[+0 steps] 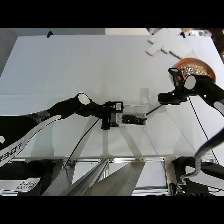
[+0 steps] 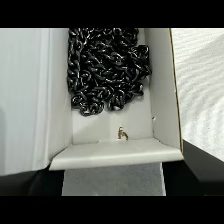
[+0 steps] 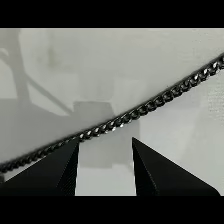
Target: Fold the box and place the chain.
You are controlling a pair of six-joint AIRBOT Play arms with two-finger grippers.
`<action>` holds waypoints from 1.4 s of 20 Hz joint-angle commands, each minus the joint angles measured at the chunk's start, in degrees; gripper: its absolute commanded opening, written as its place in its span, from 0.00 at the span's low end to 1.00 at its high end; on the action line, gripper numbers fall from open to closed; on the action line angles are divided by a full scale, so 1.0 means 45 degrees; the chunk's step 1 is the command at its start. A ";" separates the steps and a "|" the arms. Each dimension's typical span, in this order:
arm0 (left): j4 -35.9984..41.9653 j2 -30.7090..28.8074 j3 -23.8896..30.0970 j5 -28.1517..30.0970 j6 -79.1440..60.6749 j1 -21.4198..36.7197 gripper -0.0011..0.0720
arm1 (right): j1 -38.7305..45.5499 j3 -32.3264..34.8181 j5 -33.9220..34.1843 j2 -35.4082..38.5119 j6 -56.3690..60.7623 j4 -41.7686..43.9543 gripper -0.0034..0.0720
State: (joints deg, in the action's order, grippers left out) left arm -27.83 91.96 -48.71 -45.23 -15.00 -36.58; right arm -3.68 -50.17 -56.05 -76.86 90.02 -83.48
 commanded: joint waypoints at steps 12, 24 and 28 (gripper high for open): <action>-0.0005 -0.0005 0.0000 0.0000 0.0000 0.0010 0.36 | -0.0015 0.0389 0.1044 -0.0554 0.0714 -0.0447 0.37; -0.0005 -0.0005 0.0000 0.0005 0.0000 0.0010 0.36 | -0.0015 0.0583 0.0578 0.2084 -0.0165 -0.0981 0.07; -0.0005 -0.0005 0.0000 0.0005 0.0000 0.0010 0.36 | -0.0015 0.0583 -0.0699 0.4634 -0.1355 -0.0447 0.07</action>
State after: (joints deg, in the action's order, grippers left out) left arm -27.86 91.96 -48.71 -45.23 -14.98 -36.58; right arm -3.73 -47.55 -55.42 -63.29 88.05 -87.18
